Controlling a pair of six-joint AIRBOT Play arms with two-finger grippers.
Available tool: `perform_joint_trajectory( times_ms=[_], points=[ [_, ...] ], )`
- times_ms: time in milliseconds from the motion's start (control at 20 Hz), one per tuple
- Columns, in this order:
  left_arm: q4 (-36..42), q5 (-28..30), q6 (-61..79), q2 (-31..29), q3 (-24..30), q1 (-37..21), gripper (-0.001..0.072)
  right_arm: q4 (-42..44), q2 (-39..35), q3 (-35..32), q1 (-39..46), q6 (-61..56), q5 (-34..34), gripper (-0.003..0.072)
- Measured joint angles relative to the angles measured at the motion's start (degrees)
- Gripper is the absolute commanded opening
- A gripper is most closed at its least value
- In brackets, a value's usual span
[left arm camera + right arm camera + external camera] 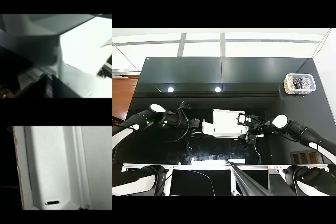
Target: Fold the box and place the chain.
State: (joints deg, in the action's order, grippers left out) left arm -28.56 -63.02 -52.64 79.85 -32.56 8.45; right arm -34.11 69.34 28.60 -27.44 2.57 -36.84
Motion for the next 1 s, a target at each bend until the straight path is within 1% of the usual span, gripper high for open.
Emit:
perform_joint_trajectory(
  times_ms=[50,150,200,350,450,500,750,1000],
  points=[
    [0.2,-0.83,0.39,-0.02,-0.7,-0.26,0.0303,0.0,0.0,0.0,0.0,0.0,0.0,0.044],
    [0.33,-2.82,1.2,-0.39,-2.14,-1.49,0.0572,0.0,0.02,0.0,0.0,0.02,0.0,0.044],
    [0.35,-4.13,1.66,-0.63,-2.69,-2.19,0.0657,0.0,0.02,0.0,0.0,0.0,0.0,0.044],
    [0.46,-6.93,2.6,-1.31,-3.78,-3.41,0.0654,0.0,0.0,0.0,0.0,0.0,0.0,0.044],
    [0.48,-8.02,2.82,-1.55,-4.26,-2.51,0.062,0.0,0.0,0.0,0.0,0.02,0.02,0.044],
    [0.5,-7.91,2.93,-1.66,-4.52,-1.62,0.062,0.0,0.0,0.0,0.0,0.02,0.02,0.044],
    [0.17,-4.7,1.99,-1.86,-7.19,4.52,0.062,0.0,0.02,0.0,0.0,0.0,0.0,0.044],
    [-4.85,-2.03,-7.65,-1.88,-11.41,9.81,0.0616,0.0,0.02,0.0,0.0,0.02,0.0,0.044]
  ],
)
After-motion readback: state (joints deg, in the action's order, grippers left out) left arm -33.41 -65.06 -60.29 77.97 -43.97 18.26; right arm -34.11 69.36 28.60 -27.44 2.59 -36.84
